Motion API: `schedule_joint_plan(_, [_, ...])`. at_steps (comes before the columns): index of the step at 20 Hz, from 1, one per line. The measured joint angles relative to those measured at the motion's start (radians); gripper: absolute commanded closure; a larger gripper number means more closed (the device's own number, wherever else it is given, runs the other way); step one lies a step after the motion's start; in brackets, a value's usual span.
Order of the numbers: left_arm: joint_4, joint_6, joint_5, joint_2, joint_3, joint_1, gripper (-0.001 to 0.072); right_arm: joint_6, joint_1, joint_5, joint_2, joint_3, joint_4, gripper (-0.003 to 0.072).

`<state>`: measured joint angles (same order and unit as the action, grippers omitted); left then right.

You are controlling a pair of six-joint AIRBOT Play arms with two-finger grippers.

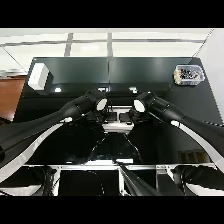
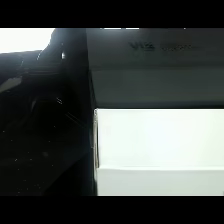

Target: Fold the box and place the chain.

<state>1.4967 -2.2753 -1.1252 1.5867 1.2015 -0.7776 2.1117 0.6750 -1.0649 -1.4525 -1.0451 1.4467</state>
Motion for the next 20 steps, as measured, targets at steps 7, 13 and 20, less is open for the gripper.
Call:
schedule_joint_plan(7, [-0.005,-0.006,-0.011,0.0,0.0,0.0,0.0682,0.061,0.016,-0.011,-0.027,-0.008,0.027,0.0675])
schedule_joint_plan(13, [0.002,0.001,-0.007,0.0,0.0,0.0,0.0682,0.064,0.017,-0.021,-0.029,-0.02,0.021,0.0495])
schedule_joint_plan(20, [0.002,-0.002,-0.014,0.0,0.0,0.0,0.0682,0.06,0.017,-0.02,-0.032,-0.023,0.001,0.0645])
